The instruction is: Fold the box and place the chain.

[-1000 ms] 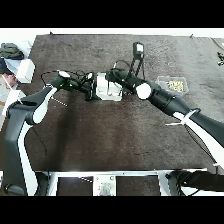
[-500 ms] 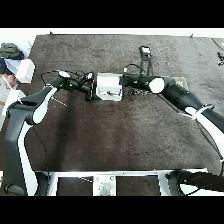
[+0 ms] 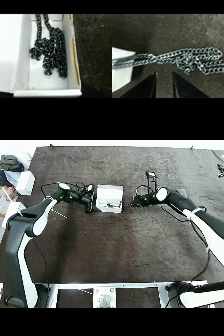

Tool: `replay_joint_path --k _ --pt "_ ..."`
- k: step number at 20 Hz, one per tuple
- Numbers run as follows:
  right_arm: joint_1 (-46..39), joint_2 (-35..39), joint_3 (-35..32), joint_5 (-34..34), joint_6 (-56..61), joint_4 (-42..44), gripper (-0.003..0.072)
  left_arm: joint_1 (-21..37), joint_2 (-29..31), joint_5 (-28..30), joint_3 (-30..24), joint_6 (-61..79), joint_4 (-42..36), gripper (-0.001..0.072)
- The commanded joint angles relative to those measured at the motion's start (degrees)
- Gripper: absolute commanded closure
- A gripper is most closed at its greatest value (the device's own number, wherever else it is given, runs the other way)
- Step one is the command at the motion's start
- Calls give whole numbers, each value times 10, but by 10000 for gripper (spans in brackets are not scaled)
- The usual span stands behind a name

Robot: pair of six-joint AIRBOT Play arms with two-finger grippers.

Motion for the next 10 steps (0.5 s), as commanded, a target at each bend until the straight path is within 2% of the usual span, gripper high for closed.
replay_joint_path --k 1,10 --pt "-3 -36 26 28 -19 -3 434 1 0 0 0 0 0 437" --pt "-6 -73 40 16 -19 -21 434 0 0 0 0 0 0 437"
